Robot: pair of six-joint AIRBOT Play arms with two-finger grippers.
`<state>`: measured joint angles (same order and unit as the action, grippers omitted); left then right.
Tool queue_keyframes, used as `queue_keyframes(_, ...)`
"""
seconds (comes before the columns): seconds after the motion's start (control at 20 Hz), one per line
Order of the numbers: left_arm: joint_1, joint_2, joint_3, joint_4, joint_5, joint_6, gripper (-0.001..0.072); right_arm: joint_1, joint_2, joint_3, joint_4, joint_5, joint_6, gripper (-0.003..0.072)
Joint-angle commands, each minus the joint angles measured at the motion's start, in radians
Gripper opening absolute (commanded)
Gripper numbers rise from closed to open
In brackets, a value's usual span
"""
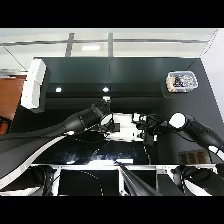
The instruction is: Fold the box and place the chain.
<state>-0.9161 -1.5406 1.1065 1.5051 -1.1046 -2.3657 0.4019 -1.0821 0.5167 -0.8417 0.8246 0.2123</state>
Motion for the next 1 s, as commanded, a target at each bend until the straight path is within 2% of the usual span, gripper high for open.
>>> queue_keyframes(0.0, 0.001, -0.001, 0.000, 0.001, 0.000, 0.002, 0.0030, 0.014, -0.001, 0.000, 0.090, -0.011, 0.011, 0.0383)
queue_keyframes(0.15, 0.002, -0.002, 0.000, 0.001, 0.000, 0.002, 0.0030, 0.051, -0.009, 0.000, 0.111, -0.047, 0.011, 0.0365)
queue_keyframes(0.2, 0.001, -0.002, 0.000, 0.001, 0.000, 0.002, 0.0030, 0.060, -0.013, 0.000, 0.116, -0.049, 0.011, 0.0271)
queue_keyframes(0.25, 0.001, -0.003, 0.000, 0.001, 0.000, 0.002, 0.0030, 0.070, -0.019, 0.000, 0.117, -0.049, 0.013, 0.0133)
queue_keyframes(0.3, 0.001, -0.003, 0.000, 0.001, 0.000, 0.002, 0.0031, 0.080, -0.026, 0.000, 0.117, -0.052, 0.012, 0.0129)
queue_keyframes(0.75, 0.001, -0.003, 0.000, 0.001, 0.000, 0.002, 0.0030, 0.092, -0.043, 0.000, 0.134, -0.093, 0.013, 0.0129)
queue_keyframes(0.8, 0.001, -0.003, 0.000, 0.001, 0.000, 0.002, 0.0030, 0.092, -0.043, 0.000, 0.134, -0.093, 0.013, 0.0147)
queue_keyframes(0.85, 0.001, -0.003, 0.000, 0.001, 0.000, 0.002, 0.0030, 0.092, -0.043, 0.000, 0.134, -0.096, 0.017, 0.0355)
queue_keyframes(0.9, 0.001, -0.003, 0.000, 0.001, 0.000, 0.002, 0.0030, 0.092, -0.043, 0.000, 0.130, -0.096, 0.016, 0.0352)
queue_keyframes(0.95, 0.001, -0.003, 0.000, 0.001, 0.000, 0.002, 0.0030, 0.092, -0.043, 0.000, 0.123, -0.096, 0.017, 0.0146)
